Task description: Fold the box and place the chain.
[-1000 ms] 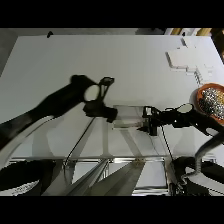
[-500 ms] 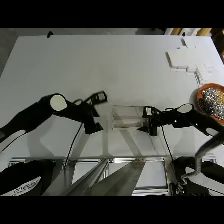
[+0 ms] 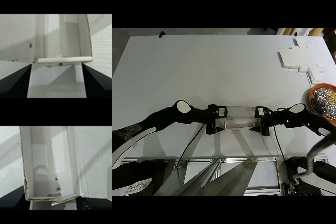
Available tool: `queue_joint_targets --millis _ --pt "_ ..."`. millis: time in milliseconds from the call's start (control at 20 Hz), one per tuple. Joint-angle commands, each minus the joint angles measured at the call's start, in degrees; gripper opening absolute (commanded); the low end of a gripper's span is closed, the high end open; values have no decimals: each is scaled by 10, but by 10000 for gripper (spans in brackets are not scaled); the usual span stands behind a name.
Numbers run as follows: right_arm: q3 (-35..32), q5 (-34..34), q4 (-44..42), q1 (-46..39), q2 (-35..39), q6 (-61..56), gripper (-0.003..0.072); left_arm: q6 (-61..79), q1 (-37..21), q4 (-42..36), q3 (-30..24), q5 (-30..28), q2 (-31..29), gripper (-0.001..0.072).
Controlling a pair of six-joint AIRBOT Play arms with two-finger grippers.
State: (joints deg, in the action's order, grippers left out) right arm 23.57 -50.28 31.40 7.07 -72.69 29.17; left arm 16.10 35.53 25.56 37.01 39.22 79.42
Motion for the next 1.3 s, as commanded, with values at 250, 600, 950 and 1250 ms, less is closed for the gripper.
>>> queue_joint_targets --millis 250,600,950,1250 --pt "0 0 -1 0 0 -2 397 21 17 -28 -1 -8 16 699" --pt "0 0 -1 0 0 -2 397 21 17 -21 -1 11 13 699" --pt "0 0 -1 0 0 -2 397 15 12 -7 -22 16 -7 699" --pt "0 1 -1 0 0 -2 397 41 17 -81 -30 -16 1 698"
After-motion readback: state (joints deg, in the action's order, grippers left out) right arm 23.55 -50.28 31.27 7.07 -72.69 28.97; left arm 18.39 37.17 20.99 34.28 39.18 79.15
